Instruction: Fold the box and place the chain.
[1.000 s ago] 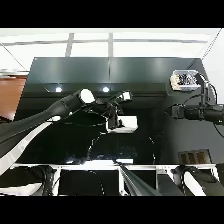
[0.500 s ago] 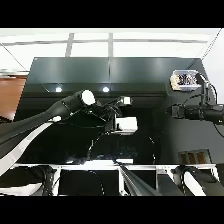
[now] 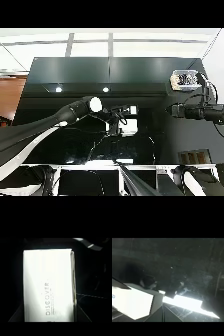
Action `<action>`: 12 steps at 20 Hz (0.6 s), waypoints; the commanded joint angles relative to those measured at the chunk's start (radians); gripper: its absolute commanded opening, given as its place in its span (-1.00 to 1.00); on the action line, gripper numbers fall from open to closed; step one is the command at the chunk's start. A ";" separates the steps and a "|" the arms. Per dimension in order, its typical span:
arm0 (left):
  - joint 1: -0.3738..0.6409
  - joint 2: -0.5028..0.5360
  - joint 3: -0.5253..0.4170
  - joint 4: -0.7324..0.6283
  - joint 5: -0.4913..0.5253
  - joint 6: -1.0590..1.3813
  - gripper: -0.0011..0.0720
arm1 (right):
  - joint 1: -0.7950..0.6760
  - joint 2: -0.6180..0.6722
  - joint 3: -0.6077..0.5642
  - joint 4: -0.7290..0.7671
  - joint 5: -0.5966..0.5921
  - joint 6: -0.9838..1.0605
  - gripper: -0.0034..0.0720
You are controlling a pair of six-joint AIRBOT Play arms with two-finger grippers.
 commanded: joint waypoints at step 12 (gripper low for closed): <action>0.362 0.142 0.034 0.415 -0.005 -0.494 -0.08 | 0.000 0.001 0.001 0.001 -0.008 0.001 -0.86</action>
